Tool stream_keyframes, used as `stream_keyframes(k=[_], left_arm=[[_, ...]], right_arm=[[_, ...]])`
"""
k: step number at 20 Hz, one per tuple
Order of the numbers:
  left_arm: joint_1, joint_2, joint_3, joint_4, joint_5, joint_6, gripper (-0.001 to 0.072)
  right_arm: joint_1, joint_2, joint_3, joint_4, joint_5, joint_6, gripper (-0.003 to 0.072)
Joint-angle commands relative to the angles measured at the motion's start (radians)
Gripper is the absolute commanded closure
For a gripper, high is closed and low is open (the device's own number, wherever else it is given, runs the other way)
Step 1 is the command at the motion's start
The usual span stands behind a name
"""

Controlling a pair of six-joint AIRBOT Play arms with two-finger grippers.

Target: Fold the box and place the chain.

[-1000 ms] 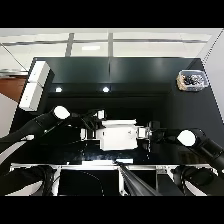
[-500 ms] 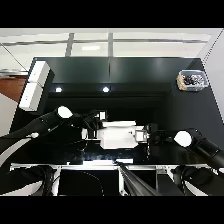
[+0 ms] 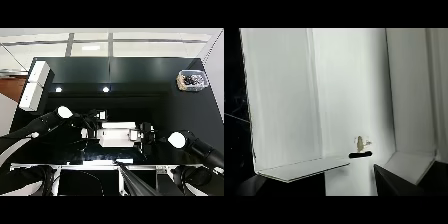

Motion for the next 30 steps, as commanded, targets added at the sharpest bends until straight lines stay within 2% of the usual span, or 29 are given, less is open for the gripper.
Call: stream_keyframes(k=[1,4,8,13,15,17,19,22,27,30], left_arm=[[0.0,-0.001,0.001,0.0,-0.004,0.0,0.0676],[0.0,-0.001,0.001,0.0,-0.005,0.0,0.0676],[0.0,-0.001,0.001,-0.001,-0.005,0.0,0.0676],[0.0,-0.001,0.001,-0.001,-0.005,-0.001,0.0676],[0.0,-0.001,0.001,-0.001,-0.005,-0.001,0.0676],[0.0,-0.001,0.001,-0.001,-0.005,-0.001,0.0676],[0.0,-0.001,0.001,-0.001,-0.005,-0.001,0.0676],[0.0,-0.001,0.001,-0.001,-0.005,-0.001,0.0676],[0.0,-0.001,0.001,0.0,-0.005,-0.001,0.0676],[0.0,-0.001,0.001,0.0,-0.004,-0.001,0.0676]], right_arm=[[0.005,0.014,0.053,-0.034,0.051,0.063,-0.0022],[-0.009,0.02,0.091,-0.064,0.051,0.161,-0.0022],[-0.009,0.02,0.091,-0.068,0.042,0.163,-0.0022],[-0.044,0.02,0.092,-0.089,-0.053,0.163,-0.0023],[-0.075,0.02,0.092,-0.068,-0.044,0.163,-0.0023],[-0.08,0.017,0.092,-0.037,-0.035,0.15,-0.0023],[-0.082,-0.008,0.092,0.065,-0.042,0.065,-0.0023],[-0.107,-0.071,0.092,0.164,-0.096,-0.043,-0.0024],[-0.183,-0.101,0.092,0.376,-0.008,-0.294,-0.0024],[-0.183,-0.102,0.092,0.409,0.008,-0.327,-0.0023]])
